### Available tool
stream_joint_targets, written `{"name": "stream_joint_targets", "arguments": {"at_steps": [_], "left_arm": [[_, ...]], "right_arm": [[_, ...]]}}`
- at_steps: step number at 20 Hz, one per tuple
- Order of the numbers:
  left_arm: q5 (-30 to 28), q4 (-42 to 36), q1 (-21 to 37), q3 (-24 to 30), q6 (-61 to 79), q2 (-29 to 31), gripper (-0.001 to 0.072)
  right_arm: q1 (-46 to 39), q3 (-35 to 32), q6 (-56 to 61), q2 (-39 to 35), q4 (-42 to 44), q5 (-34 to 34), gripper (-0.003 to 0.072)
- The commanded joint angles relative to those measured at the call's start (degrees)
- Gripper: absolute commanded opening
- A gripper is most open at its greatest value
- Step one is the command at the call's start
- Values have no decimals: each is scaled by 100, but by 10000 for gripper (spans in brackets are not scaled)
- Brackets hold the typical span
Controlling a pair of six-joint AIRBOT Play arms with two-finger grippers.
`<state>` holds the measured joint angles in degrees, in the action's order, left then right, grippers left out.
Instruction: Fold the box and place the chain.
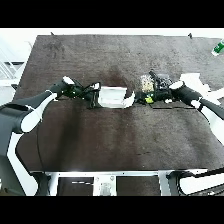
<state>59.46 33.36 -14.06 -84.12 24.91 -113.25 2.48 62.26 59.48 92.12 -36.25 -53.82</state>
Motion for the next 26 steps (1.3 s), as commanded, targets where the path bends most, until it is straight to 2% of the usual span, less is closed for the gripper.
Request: {"name": "stream_joint_targets", "arguments": {"at_steps": [1, 2, 3, 5, 7, 8, 14, 16, 18, 23, 26], "left_arm": [[9, 2, -2, -2, 2, 4, 399], [7, 0, -2, -2, 2, 4, 399], [7, 2, -2, -2, 2, 4, 399], [7, 0, -2, -2, 2, 4, 399], [7, 0, -2, -2, 2, 4, 399], [9, 0, -2, -2, 2, 4, 399], [11, 0, -2, -2, 2, 4, 399], [11, 0, -2, -2, 2, 4, 399], [11, 0, -2, -2, 2, 4, 399], [13, 0, -2, -2, 2, 4, 399], [13, 0, -2, -2, 2, 4, 399]], "right_arm": [[107, 15, 48, -138, 131, 35, 13], [153, 15, 48, -138, 133, 22, 64], [197, 22, 48, -138, 136, 22, 177], [232, 24, 48, -138, 136, 39, 220], [229, 24, 48, -138, 136, 90, 405], [229, 26, 48, -138, 138, 90, 436], [540, 28, 76, -138, 372, 413, 437], [675, 28, 98, -136, 367, 564, 457], [728, 39, 264, -138, 356, 678, 520], [887, 245, 647, -136, -37, 697, 519], [1080, 387, 1137, -98, -754, 732, 519]]}}
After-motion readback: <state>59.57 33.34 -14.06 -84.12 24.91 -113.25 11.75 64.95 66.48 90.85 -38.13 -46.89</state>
